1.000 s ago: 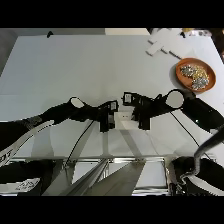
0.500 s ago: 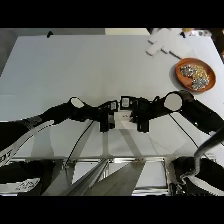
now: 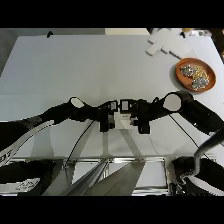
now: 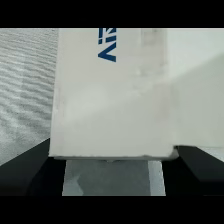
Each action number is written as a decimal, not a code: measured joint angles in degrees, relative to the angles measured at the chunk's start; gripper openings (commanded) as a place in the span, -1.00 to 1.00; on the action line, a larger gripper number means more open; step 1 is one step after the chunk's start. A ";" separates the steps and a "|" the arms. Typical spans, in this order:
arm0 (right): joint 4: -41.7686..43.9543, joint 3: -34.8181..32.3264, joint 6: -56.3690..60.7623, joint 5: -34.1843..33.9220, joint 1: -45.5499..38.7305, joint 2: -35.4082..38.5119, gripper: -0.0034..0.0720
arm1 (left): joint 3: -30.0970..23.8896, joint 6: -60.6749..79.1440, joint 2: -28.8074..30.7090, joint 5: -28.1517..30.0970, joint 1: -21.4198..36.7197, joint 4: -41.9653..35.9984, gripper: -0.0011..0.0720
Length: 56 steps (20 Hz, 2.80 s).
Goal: Fold the box and place the chain.
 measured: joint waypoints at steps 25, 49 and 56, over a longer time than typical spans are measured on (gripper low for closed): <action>-5.68 -0.02 2.80 -5.66 1.22 1.95 -0.79 | 0.00 0.04 0.00 -0.24 0.02 0.04 -0.34; 3.50 -2.03 4.09 -1.36 -0.55 8.22 -0.88 | 0.00 -0.07 0.00 0.15 0.02 0.00 -0.34; 28.46 -7.78 -6.12 -2.08 -10.88 8.20 -0.88 | 0.00 -0.04 0.00 0.00 0.02 0.00 -0.34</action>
